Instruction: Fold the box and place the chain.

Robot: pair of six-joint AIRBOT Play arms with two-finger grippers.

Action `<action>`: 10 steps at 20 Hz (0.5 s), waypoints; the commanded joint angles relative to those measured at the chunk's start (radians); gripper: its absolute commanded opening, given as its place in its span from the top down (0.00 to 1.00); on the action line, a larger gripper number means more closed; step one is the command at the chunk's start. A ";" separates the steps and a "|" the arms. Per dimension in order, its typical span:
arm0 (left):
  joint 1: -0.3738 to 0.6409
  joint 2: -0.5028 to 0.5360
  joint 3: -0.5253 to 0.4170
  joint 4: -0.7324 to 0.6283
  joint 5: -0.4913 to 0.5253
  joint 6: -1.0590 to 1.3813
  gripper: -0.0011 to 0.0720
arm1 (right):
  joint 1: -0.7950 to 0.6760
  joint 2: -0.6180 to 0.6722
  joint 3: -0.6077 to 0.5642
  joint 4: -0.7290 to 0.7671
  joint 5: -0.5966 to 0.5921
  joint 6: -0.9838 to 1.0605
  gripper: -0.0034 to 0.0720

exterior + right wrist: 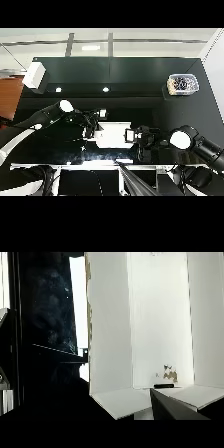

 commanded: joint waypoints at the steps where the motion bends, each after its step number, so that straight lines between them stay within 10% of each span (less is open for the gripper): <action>1: 0.000 0.001 0.001 0.000 0.000 0.000 0.95 | 0.041 -0.005 -0.021 0.010 -0.068 -0.059 0.04; 10: 0.000 0.001 0.001 0.000 -0.004 0.000 0.95 | 0.060 -0.061 -0.063 -0.032 -0.393 -0.047 0.04</action>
